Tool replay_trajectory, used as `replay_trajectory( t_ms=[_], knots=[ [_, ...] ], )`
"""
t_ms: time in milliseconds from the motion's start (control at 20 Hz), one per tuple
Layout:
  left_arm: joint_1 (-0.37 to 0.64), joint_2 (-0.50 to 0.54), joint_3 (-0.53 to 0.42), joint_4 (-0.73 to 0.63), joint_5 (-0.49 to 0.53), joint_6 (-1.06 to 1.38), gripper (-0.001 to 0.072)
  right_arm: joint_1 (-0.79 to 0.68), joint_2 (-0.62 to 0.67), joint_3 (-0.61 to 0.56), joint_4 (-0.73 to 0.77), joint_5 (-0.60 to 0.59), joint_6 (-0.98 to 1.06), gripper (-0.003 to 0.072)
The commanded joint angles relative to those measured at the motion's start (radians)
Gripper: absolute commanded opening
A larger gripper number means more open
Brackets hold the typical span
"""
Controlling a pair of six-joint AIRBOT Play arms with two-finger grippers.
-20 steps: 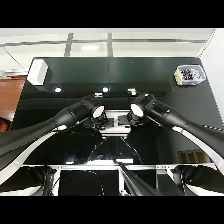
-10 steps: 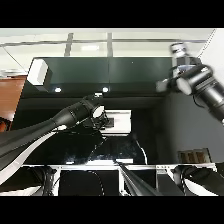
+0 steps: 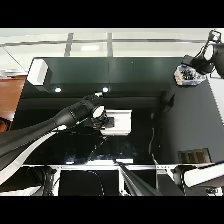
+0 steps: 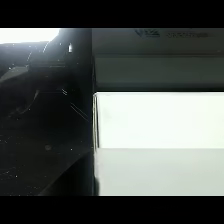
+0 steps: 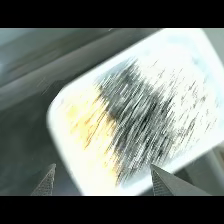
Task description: Fold the box and place the chain.
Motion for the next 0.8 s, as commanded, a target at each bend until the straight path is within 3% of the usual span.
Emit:
replay_trajectory(
  t_ms=[0, 100, 200, 350, 400, 450, 500, 550, 600, 750],
  knots=[
    [0.001, 0.0, 0.0, 0.004, 0.003, 0.001, 0.0026, -0.067, -0.268, 0.328, 0.035, 0.173, -0.013, 0.0682],
    [0.001, 0.0, 0.0, 0.007, 0.021, 0.0, 0.0026, -0.081, -0.321, 0.357, 0.036, 0.17, -0.013, 0.0682],
    [0.001, 0.0, 0.0, 0.008, 0.033, 0.001, 0.0026, -0.084, -0.344, 0.356, 0.048, 0.142, -0.024, 0.0589],
    [0.001, 0.0, 0.0, 0.008, 0.032, 0.001, 0.0026, -0.08, -0.37, 0.351, 0.074, 0.139, -0.047, 0.0549],
    [0.001, 0.0, 0.0, 0.008, 0.032, 0.001, 0.0026, -0.08, -0.372, 0.344, 0.074, 0.148, -0.046, 0.0449],
    [0.001, 0.0, 0.0, 0.008, 0.032, 0.001, 0.0026, -0.08, -0.372, 0.342, 0.073, 0.153, -0.046, 0.0274],
    [0.001, 0.0, 0.0, 0.007, 0.031, 0.001, 0.0026, -0.08, -0.37, 0.342, 0.073, 0.162, -0.047, 0.0242],
    [0.001, 0.0, 0.0, 0.007, 0.031, 0.001, 0.0026, -0.08, -0.36, 0.342, 0.073, 0.179, -0.047, 0.0084],
    [0.001, 0.0, 0.0, 0.008, 0.031, 0.001, 0.0026, -0.079, -0.338, 0.342, 0.077, 0.184, -0.05, 0.0011],
    [0.001, 0.0, 0.0, 0.007, 0.029, 0.001, 0.0026, -0.08, -0.224, 0.342, 0.084, 0.181, -0.157, 0.001]
  ],
)
